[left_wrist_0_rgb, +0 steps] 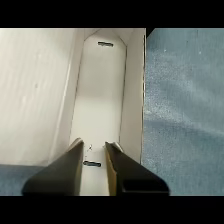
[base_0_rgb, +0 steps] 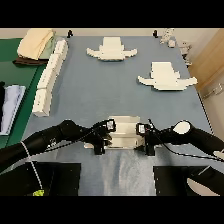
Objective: Fold the box.
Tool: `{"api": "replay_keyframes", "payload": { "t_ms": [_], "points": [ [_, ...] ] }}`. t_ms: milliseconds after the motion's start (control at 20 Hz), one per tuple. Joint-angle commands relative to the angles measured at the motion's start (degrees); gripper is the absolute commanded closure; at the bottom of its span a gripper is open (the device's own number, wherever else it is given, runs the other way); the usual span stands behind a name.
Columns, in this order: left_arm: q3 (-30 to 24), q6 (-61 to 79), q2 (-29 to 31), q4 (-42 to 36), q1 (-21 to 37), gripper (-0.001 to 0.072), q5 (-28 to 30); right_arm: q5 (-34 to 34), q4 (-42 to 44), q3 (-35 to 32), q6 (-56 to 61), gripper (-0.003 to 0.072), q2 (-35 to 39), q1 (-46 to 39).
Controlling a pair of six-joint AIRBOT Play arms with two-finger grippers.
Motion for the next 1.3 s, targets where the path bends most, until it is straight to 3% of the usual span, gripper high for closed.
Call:
{"api": "replay_keyframes", "payload": {
  "t_ms": [0,250,300,350,450,600,850,950,1050,1250],
  "points": [
    [0.02,0.0,-0.63,-0.92,-0.11,0.0099,0.0,0.02,0.0,0.02,-0.02,0.0197,0.0,0.02],
    [0.02,-1.6,-0.26,-0.15,0.02,0.0125,0.63,0.02,0.0,0.02,0.0,0.0197,0.0,0.02],
    [0.04,-4.94,0.33,1.66,0.04,0.0291,1.01,0.02,0.0,0.04,0.0,0.0196,0.0,0.02],
    [0.11,-10.1,1.49,6.62,0.37,0.0679,0.35,0.02,0.0,0.02,-0.02,0.0197,0.0,0.02],
    [0.98,-28.63,5.14,17.57,2.14,0.0694,-3.37,0.02,0.0,0.04,0.0,0.0197,0.0,0.02],
    [4.31,-56.96,13.62,29.7,7.69,0.0694,-14.23,0.02,0.0,0.02,0.0,0.0197,0.0,0.02],
    [6.56,-97.37,26.64,46.69,23.43,0.0694,-31.45,0.02,0.0,0.02,-0.02,0.0196,0.0,0.02],
    [4.76,-99.73,27.08,45.22,29.99,0.0694,-36.54,0.02,0.0,0.04,0.0,0.0197,0.0,0.02],
    [0.9,-97.2,25.73,37.86,33.99,0.0694,-37.64,0.02,0.0,0.02,0.0,0.0196,0.0,0.02],
    [-6.51,-93.72,22.12,27.28,33.9,0.0694,-30.1,0.02,0.0,0.02,0.0,0.0197,0.0,0.02]
  ]
}}
